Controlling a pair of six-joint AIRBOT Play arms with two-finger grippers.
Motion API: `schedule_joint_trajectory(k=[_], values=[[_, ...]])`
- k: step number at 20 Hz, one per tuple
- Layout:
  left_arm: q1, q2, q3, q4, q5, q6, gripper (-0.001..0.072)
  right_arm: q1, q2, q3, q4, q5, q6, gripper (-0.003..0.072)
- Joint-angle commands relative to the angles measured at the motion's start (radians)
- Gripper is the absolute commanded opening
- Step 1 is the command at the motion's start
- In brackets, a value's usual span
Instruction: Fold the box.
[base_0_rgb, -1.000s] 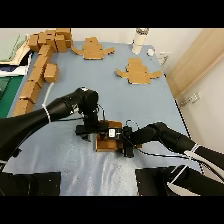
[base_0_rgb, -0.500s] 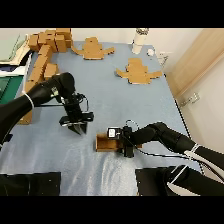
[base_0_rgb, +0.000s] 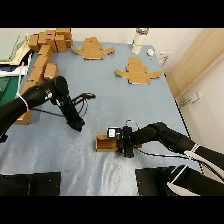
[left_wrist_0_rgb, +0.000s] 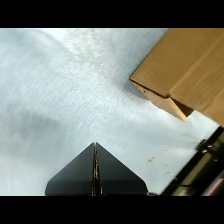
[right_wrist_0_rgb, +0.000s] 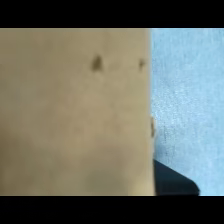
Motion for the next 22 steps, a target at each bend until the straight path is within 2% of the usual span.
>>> schedule_joint_trajectory(k=[1, 4, 5, 7, 8, 9, 14, 19, 22], values=[[-0.011, 0.05, -0.142, -0.058, 0.158, 0.259, 0.0009, 0.0, 0.001, 0.0, 0.0, 0.0, 0.0, 0.0501], [0.013, 0.141, -0.323, -0.25, 0.418, 0.554, 0.0011, 0.0, 0.001, 0.0, 0.0, 0.0, 0.0, 0.0501], [0.014, 0.173, -0.373, -0.347, 0.463, 0.731, 0.0015, 0.0, 0.001, 0.0, 0.0, 0.0, 0.0, 0.0501], [0.014, 0.234, -0.461, -0.514, 0.471, 1.091, 0.0028, 0.0, 0.001, 0.0, 0.0, 0.0, 0.0, 0.0501], [0.014, 0.254, -0.494, -0.544, 0.474, 1.176, 0.0383, 0.0, 0.001, 0.0, 0.0, 0.0, 0.0, 0.0501], [0.014, 0.261, -0.522, -0.572, 0.483, 1.21, 0.0705, 0.0, 0.001, 0.0, 0.0, 0.0, 0.0, 0.0501], [-0.006, 0.261, -0.575, -0.594, 0.502, 1.247, 0.0703, 0.0, 0.001, 0.0, 0.0, 0.0, 0.0, 0.0501], [-0.106, 0.258, -0.581, -0.6, 0.649, 1.234, 0.0703, 0.0, 0.001, 0.0, 0.0, 0.0, 0.0, 0.0501], [-0.134, 0.241, -0.585, -0.601, 0.662, 1.234, 0.0703, 0.0, 0.001, 0.0, 0.0, 0.0, 0.0, 0.0501]])
